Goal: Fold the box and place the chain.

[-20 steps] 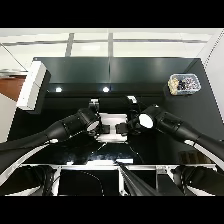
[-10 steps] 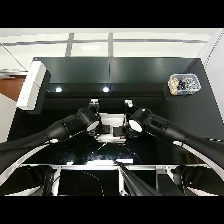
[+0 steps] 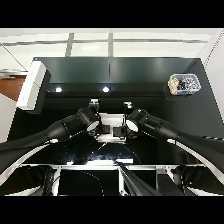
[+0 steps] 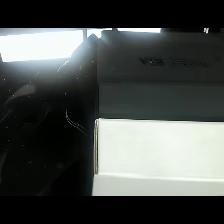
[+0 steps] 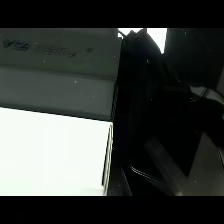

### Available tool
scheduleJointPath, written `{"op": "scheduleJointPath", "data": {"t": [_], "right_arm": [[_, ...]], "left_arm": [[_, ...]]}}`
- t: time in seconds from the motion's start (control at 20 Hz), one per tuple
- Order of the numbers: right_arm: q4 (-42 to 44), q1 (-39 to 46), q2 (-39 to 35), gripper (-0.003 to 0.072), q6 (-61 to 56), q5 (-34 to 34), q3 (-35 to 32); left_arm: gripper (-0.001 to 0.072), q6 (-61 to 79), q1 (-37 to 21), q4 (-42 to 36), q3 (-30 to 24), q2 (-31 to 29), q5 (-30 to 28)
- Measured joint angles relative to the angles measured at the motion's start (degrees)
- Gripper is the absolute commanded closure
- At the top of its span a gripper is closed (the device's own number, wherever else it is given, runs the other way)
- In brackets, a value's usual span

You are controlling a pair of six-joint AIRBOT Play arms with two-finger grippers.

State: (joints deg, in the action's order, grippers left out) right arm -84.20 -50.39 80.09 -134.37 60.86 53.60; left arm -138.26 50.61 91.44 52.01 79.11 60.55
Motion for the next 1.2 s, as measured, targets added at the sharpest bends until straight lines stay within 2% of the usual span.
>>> {"op": "scheduleJointPath", "data": {"t": [0.05,0.1,0.15,0.25,0.3,0.4,0.9,1.0,1.2], "right_arm": [[0.0,0.0,0.2,0.0494,0.0,-0.1,0.0],[0.1,0.0,0.4,0.0496,0.0,-0.4,0.0],[0.1,0.0,0.5,0.0554,0.0,-0.5,0.1],[0.1,0.0,0.7,0.0573,0.0,-0.6,0.1],[0.1,0.0,0.7,0.0622,0.0,-0.6,0.1],[0.0,0.0,0.8,0.0635,-0.3,-0.7,0.1],[-0.1,0.0,0.9,0.0629,-0.9,-1.0,0.1],[-0.1,0.0,0.9,0.0472,-0.8,-1.0,0.1],[-0.2,0.0,0.9,0.0477,-0.7,-0.8,0.1]], "left_arm": [[0.0680,0.0,0.0,0.0,0.0,0.0,0.0],[0.0680,0.0,0.0,0.0,0.0,0.0,0.0],[0.0680,0.0,0.0,0.0,0.0,0.0,0.0],[0.0680,0.0,0.0,0.0,0.0,0.0,0.0],[0.0680,0.0,0.0,0.0,0.0,0.0,0.0],[0.0680,0.0,0.0,0.0,0.0,0.0,0.0],[0.0680,0.0,0.0,0.0,0.0,0.0,0.0],[0.0680,0.0,0.0,0.0,0.0,0.0,0.0],[0.0680,0.0,0.0,-0.2,0.0,0.0,0.0]]}}
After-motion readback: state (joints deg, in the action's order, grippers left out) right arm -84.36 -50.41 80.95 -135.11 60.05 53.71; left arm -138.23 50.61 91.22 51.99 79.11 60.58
